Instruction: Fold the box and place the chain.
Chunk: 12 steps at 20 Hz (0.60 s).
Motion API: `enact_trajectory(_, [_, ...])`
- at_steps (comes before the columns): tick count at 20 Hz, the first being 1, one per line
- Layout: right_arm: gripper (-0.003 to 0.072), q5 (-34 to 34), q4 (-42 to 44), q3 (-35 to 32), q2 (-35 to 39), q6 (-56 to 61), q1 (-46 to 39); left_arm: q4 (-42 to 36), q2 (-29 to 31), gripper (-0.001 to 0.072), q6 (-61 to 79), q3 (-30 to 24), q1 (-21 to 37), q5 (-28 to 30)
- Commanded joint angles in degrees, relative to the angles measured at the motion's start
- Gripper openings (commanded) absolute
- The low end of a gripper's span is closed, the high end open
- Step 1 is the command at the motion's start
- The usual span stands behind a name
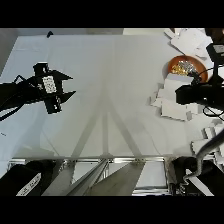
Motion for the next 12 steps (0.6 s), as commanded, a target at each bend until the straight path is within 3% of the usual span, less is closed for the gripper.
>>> enact_trajectory(1, [0.0318, 4.37, -5.29, 0.07, -1.44, 0.04, -0.02, 0.0, 0.04, 0.0407, 0.02, 0.04, -0.02, 0.02])
enact_trajectory(6, [0.0321, 4.9, -11.5, 0.07, -4.5, 0.09, -2.43, 0.0, 0.04, 0.0407, 0.02, 0.04, -0.02, 0.0])
enact_trajectory(12, [0.0334, 5.9, -5.6, 0.07, -8.59, -7.76, -21.97, 0.02, 0.04, 0.0407, 0.02, 0.04, -0.04, 0.0])
